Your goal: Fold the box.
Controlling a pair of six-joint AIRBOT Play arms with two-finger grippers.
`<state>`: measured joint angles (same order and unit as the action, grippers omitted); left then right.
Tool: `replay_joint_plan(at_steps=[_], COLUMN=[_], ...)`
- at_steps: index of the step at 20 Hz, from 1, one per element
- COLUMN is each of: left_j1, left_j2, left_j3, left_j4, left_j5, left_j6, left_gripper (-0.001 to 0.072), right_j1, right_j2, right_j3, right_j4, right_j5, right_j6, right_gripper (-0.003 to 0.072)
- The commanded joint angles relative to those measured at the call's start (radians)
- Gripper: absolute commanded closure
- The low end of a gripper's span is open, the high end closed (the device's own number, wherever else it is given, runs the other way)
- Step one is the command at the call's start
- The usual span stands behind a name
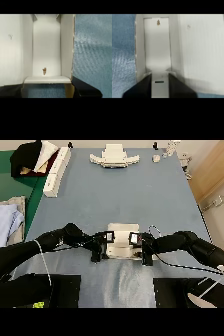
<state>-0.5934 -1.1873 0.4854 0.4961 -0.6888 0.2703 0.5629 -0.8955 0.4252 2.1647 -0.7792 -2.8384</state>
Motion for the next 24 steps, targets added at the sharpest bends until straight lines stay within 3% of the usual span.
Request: replay_joint_plan(at_steps=[1,8,11,13,18,24], left_j1=[0.001,0.001,0.001,0.001,0.001,0.001], left_j2=[0.000,0.000,0.000,0.000,0.000,0.000], left_j3=[0.000,0.000,0.000,0.000,0.000,0.000], left_j4=[0.000,0.000,0.000,0.000,0.000,0.000], left_j5=[0.000,0.000,0.000,0.000,0.000,0.000], left_j6=[0.000,0.000,0.000,0.000,0.000,0.000], left_gripper=[0.0249,0.0250,0.0250,0.0250,0.0250,0.0250], right_j1=[0.000,-0.021,-0.087,-0.173,-0.353,-0.374], right_j2=[0.011,0.131,0.206,0.217,0.158,0.104], right_j3=[0.001,0.071,0.094,0.094,0.089,-0.035], right_j4=[-0.055,-0.313,-0.571,-0.666,-0.533,-0.288], right_j5=[-0.061,-0.179,-0.184,-0.225,-0.375,-0.294], right_j6=[0.156,0.855,1.358,1.641,1.690,1.632], right_gripper=[0.0682,0.0683,0.0683,0.0683,0.0683,0.0683])
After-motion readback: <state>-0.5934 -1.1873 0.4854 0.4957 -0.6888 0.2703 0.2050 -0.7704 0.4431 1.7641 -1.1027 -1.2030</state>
